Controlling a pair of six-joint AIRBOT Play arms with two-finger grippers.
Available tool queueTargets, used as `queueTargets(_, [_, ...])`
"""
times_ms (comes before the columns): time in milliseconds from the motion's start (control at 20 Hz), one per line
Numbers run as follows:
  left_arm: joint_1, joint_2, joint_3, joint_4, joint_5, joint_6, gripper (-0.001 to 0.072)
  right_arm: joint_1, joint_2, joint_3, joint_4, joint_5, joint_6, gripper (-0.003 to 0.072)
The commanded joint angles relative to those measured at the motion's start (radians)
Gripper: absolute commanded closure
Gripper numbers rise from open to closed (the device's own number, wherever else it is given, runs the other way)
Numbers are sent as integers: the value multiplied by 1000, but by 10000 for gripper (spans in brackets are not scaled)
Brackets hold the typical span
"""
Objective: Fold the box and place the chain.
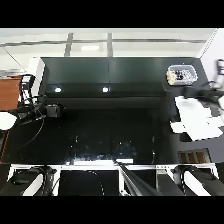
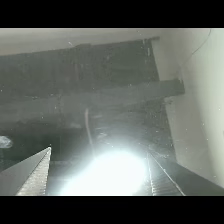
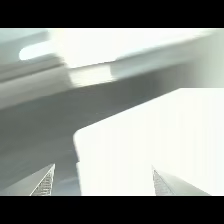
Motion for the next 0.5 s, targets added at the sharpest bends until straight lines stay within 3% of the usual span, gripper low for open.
queueTargets(0, [0, -5, -1, -8, -1, -10, 1, -364, -74, 84, -335, 71, 207, -34])
queueTargets(50, [0, -5, -1, -8, -1, -11, 1, -484, -133, 135, -241, 103, 136, -34])
queueTargets(150, [0, -5, -1, -7, -4, -10, 1, -659, -270, 248, 99, 185, -210, -34])
queueTargets(250, [0, -5, -1, -6, -22, -10, 1, -756, -428, 397, 361, 338, -505, -34])
queueTargets(450, [0, -5, -1, -3, -42, -11, 1, -732, -659, 588, 290, 597, -793, -34])
